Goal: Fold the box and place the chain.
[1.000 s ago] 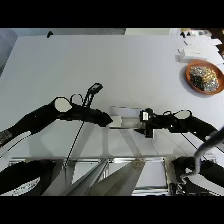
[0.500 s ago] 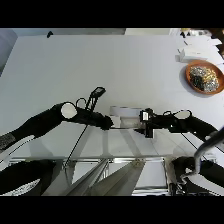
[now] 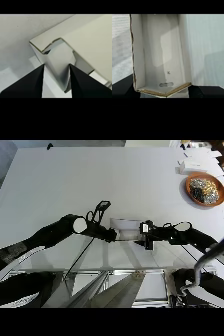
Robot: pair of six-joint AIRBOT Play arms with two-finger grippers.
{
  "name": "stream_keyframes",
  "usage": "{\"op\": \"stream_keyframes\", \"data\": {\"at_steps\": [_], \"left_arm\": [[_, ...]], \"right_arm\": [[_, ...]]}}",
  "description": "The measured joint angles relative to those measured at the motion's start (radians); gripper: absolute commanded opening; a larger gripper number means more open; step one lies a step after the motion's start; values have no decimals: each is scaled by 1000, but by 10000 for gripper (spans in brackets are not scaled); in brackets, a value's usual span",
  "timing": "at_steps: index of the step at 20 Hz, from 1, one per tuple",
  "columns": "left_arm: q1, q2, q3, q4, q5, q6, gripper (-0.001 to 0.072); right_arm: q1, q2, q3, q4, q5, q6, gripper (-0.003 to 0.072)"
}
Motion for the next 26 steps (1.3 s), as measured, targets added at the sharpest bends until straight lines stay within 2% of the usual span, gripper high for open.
{"op": "stream_keyframes", "data": {"at_steps": [4,9,11,14,15,17,19,20,22,24,26], "left_arm": [[-23,-38,59,78,-23,-137,350],[-30,-112,163,197,-136,-317,348],[-30,-135,207,222,-178,-386,310],[-34,-171,260,257,-220,-489,300],[-37,-182,272,268,-228,-522,255],[-43,-204,285,284,-241,-572,249],[-51,-225,296,294,-259,-602,234],[-56,-238,308,305,-274,-612,192],[-68,-266,339,338,-309,-625,189],[-82,-293,373,376,-346,-644,124],[-91,-311,393,396,-366,-674,124]], "right_arm": [[0,0,0,0,-1,1,317],[0,0,0,0,-2,0,317],[0,0,0,1,-3,0,317],[0,0,0,1,-3,0,317],[0,0,0,1,-3,0,317],[0,0,0,1,-3,0,317],[0,0,0,0,-2,0,317],[0,0,0,0,-2,0,317],[0,0,0,0,-2,0,317],[0,0,0,0,-2,0,317],[0,0,0,0,-2,0,317]]}}
